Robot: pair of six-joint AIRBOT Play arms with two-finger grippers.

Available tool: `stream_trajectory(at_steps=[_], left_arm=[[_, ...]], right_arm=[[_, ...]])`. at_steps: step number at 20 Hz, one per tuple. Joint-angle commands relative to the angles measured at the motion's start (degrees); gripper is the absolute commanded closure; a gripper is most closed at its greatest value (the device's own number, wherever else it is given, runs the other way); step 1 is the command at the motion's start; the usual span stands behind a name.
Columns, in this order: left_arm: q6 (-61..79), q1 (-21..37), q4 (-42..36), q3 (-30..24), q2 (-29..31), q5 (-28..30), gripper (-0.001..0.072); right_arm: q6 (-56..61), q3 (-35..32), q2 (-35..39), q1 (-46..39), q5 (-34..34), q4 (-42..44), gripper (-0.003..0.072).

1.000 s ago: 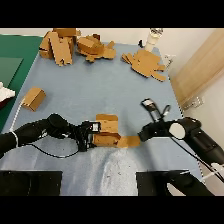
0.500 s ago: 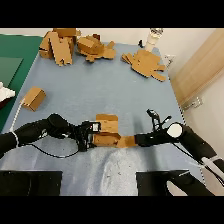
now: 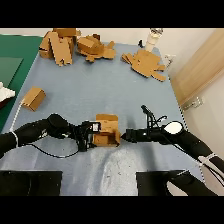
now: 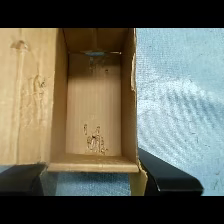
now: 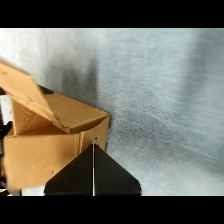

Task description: Fold the box.

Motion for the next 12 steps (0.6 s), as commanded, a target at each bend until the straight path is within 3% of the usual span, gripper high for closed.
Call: stream_trajectory(at_steps=[1, 2, 4, 8, 9, 12], left_arm=[[-0.02, 0.02, -0.02, -0.02, 0.02, 0.0, 0.0422], [-0.02, 0.02, -0.02, -0.02, 0.02, 0.02, 0.0423], [-0.02, 0.02, -0.02, -0.02, 0.02, 0.0, 0.0423], [-0.02, 0.02, -0.02, -0.02, 0.02, 0.02, 0.0423], [-0.02, 0.02, -0.02, -0.02, 0.02, 0.02, 0.0423], [-0.02, 0.02, -0.02, -0.02, 0.02, 0.02, 0.0423]], right_arm=[[-1.01, 0.07, 0.46, 0.52, 0.15, 2.32, 0.0581], [-1.03, 0.07, 0.46, 0.52, 0.26, 2.29, 0.0576], [-1.03, 0.13, 0.44, 0.52, 0.26, 2.29, 0.0433], [-1.14, 0.15, 0.46, 0.52, 0.39, 2.01, 0.0377], [-1.27, 0.15, 0.46, 0.52, 0.81, 2.01, 0.0299], [0.11, 1.01, 0.46, 1.68, 1.27, 1.55, 0.0298]])
